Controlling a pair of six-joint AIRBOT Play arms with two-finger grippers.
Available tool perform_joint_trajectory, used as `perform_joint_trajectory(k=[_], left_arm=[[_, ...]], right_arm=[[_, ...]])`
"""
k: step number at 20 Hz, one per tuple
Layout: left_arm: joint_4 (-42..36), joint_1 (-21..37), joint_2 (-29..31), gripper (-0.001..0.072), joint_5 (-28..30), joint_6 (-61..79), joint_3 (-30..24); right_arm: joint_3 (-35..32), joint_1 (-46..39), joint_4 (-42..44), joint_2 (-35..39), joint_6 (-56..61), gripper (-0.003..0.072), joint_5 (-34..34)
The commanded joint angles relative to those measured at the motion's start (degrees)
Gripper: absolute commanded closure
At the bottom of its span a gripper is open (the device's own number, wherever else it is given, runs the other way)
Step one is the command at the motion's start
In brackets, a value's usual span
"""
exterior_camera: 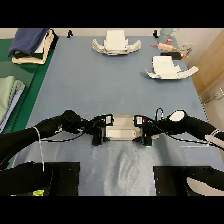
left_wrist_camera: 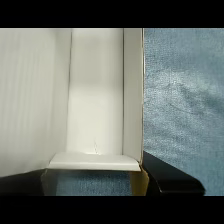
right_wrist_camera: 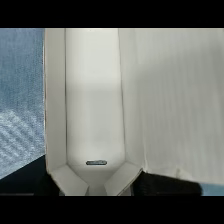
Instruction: Fold the box.
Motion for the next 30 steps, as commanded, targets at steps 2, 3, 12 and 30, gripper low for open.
perform_joint_trajectory(k=[2, 3, 12, 30], left_arm=[[0.0, 0.0, 0.0, 0.0215, 0.1, 0.0, 0.0], [0.0, 0.0, 0.0, 0.0215, 0.1, 0.0, 0.0], [0.0, 0.0, 0.0, 0.0215, 0.1, 0.0, 0.0], [0.0, 0.0, 0.0, 0.0215, 0.1, 0.0, 0.0]], right_arm=[[0.0, 0.0, 0.0, 0.0, 0.0, 0.0178, 0.0], [0.0, 0.0, 0.0, 0.0, 0.0, 0.0178, 0.0], [0.0, 0.0, 0.7, 0.0, 0.0, 0.0115, -0.1], [2.3, -4.2, -16.7, 10.0, 21.4, -0.0034, 10.1]])
